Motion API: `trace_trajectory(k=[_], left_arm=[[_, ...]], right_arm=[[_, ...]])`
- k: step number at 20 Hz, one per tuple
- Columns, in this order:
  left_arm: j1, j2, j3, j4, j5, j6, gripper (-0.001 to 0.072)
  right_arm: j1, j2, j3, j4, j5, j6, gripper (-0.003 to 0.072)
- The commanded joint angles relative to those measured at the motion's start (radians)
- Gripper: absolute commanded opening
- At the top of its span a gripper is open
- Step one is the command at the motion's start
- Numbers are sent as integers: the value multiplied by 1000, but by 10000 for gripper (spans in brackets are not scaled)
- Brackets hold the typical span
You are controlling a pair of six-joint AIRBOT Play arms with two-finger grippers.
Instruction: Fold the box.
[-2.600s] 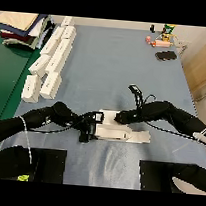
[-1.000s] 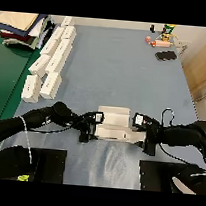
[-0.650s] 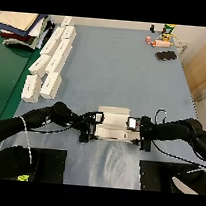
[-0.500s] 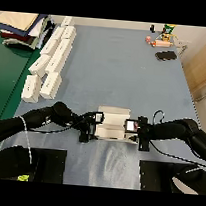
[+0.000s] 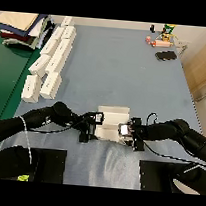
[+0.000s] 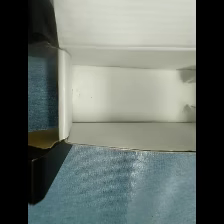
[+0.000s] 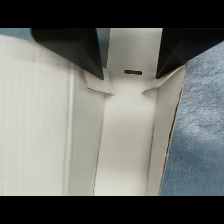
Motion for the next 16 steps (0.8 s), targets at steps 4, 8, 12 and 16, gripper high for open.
trace_trajectory(k=[4, 8, 12, 16], left_arm=[[1, -1, 0, -2, 1, -2, 410], [1, -1, 0, -2, 1, -2, 411], [1, -1, 0, -2, 1, -2, 410], [1, -1, 0, -2, 1, -2, 410]], right_arm=[[11, -7, 0, 9, 21, 1, 597], [11, 1, 0, 8, 5, 57, 582], [11, 16, 0, -8, -8, 66, 577], [11, 34, 0, -37, -8, 108, 578]])
